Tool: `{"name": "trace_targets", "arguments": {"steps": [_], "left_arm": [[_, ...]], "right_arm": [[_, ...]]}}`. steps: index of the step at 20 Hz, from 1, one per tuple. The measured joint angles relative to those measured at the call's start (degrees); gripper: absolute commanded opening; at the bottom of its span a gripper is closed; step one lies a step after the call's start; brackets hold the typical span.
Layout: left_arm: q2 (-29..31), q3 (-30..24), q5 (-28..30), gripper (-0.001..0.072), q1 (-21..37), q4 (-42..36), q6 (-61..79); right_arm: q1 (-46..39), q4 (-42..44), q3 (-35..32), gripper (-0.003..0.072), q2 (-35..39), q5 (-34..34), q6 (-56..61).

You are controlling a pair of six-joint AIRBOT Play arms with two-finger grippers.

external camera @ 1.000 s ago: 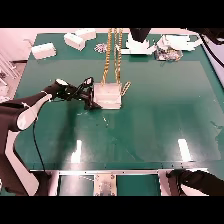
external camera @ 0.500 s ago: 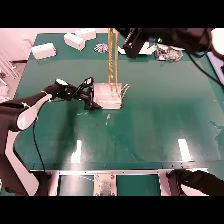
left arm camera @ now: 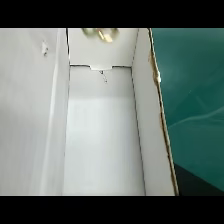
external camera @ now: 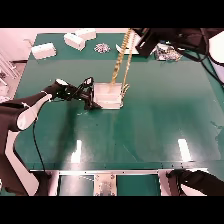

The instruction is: Fold the box and place the chain.

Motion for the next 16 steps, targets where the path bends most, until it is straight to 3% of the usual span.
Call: {"name": "trace_targets", "arguments": {"steps": [5,16], "left_arm": [[0.0,0.0,0.02,0.0631,0.0,0.0,-0.02],[0.0,0.0,0.0,0.063,0.0,0.02,-0.02]], "right_arm": [[0.28,-11.21,0.2,0.0,3.37,4.63,8.57],[6.34,-11.23,-0.02,-0.0002,4.37,6.25,11.47]]}}
